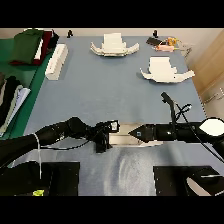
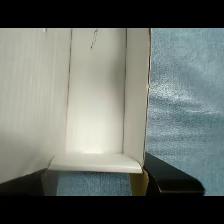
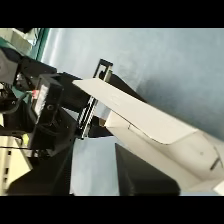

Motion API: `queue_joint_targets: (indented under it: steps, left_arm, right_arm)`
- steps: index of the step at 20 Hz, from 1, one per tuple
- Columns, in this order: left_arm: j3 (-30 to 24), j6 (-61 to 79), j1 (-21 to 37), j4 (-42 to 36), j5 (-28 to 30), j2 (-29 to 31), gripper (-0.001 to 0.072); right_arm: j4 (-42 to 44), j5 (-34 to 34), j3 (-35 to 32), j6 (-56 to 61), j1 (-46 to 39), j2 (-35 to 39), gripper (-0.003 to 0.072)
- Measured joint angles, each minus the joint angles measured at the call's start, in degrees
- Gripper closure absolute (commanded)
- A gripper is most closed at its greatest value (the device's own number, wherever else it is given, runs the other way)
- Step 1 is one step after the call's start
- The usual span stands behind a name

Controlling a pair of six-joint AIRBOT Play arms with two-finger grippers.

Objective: Fold the box.

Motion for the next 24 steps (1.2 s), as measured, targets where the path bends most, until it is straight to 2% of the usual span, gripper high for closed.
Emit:
queue_joint_targets:
  steps: [1, 6, 13, 14, 17, 24]
  left_arm:
    - [0.0, 0.0, 0.0, 0.0, 0.0, 0.0, 0.0241]
    - [0.0, 0.0, 0.0, 0.0, 0.0, 0.0, 0.0241]
    - [0.0, 0.0, 0.0, 0.0, 0.0, 0.0, 0.0241]
    - [0.0, 0.0, 0.0, 0.0, 0.0, 0.0, 0.0241]
    - [0.0, 0.0, 0.0, 0.0, 0.0, 0.0, 0.0241]
    - [0.0, 0.0, 0.0, 0.0, 0.0, 0.0, 0.0241]
  right_arm:
    - [-0.3, 0.8, 0.0, 2.4, 0.0, -1.0, 0.0463]
    - [-2.2, 4.0, -0.1, 3.7, 1.3, -6.5, 0.0462]
    - [-2.3, -6.7, 5.8, -5.4, 1.7, -14.0, 0.0477]
    - [-2.4, -7.7, 6.9, -5.9, 1.7, -15.5, 0.0589]
    - [-2.9, -9.9, 9.0, -7.1, 1.7, -20.7, 0.0638]
    - [-3.5, -11.9, 10.1, -12.3, 1.8, -32.2, 0.0639]
